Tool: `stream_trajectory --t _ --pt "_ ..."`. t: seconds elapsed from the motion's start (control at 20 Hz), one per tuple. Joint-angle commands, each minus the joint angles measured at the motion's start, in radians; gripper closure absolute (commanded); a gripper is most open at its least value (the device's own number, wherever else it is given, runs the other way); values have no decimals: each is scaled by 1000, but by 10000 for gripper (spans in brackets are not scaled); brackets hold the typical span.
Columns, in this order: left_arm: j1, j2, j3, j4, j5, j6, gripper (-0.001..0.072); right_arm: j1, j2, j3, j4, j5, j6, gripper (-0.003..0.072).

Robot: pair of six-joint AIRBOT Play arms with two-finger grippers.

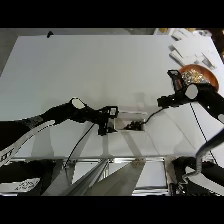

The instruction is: Fold the box and place the chain.

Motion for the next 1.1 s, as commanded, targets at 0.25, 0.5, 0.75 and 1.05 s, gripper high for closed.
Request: stream_trajectory --t 0.25,0.5,0.75,1.05 --pt "1 0 0 0 0 1 317 -1 -77 -13 -26 -1 66 449" --pt "1 0 0 0 0 0 317 -1 -90 -13 -26 -1 66 518" --pt "1 0 0 0 0 1 317 -1 -90 -13 -26 9 64 615" --pt "1 0 0 0 0 0 317 -1 58 -13 -81 35 5 673"
